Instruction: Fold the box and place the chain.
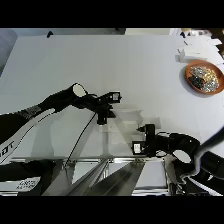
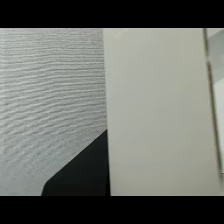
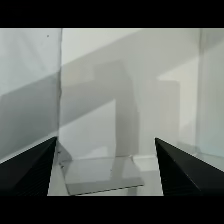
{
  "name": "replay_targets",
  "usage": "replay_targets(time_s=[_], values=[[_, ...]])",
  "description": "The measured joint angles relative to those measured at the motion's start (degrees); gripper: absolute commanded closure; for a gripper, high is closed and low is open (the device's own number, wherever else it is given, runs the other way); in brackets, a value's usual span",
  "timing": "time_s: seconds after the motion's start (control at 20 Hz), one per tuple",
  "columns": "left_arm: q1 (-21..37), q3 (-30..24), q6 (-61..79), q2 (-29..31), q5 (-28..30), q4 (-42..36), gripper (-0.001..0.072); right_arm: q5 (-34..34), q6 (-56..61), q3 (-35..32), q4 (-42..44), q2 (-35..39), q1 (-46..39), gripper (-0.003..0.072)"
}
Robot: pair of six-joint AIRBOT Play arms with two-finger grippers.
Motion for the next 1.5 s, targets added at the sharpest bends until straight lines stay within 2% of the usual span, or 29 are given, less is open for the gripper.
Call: replay_targets(time_s=[0.45,0.9,1.05,1.5], values=[[0.0,0.0,0.0,0.0,0.2,0.0,0.0698,-5.5,-0.4,0.1,-1.2,1.2,-3.5,-0.0013],[0.0,0.0,0.0,0.0,0.1,0.0,0.0698,-1.7,-0.4,2.4,-0.7,3.8,-7.4,-0.0013],[0.0,0.0,0.0,0.0,0.1,0.0,0.0698,-0.8,-1.6,3.7,2.1,3.5,-9.9,-0.0013],[0.0,0.0,0.0,0.0,0.0,0.0,0.0698,4.8,-18.2,7.2,14.8,-1.5,-18.9,-0.0013]])
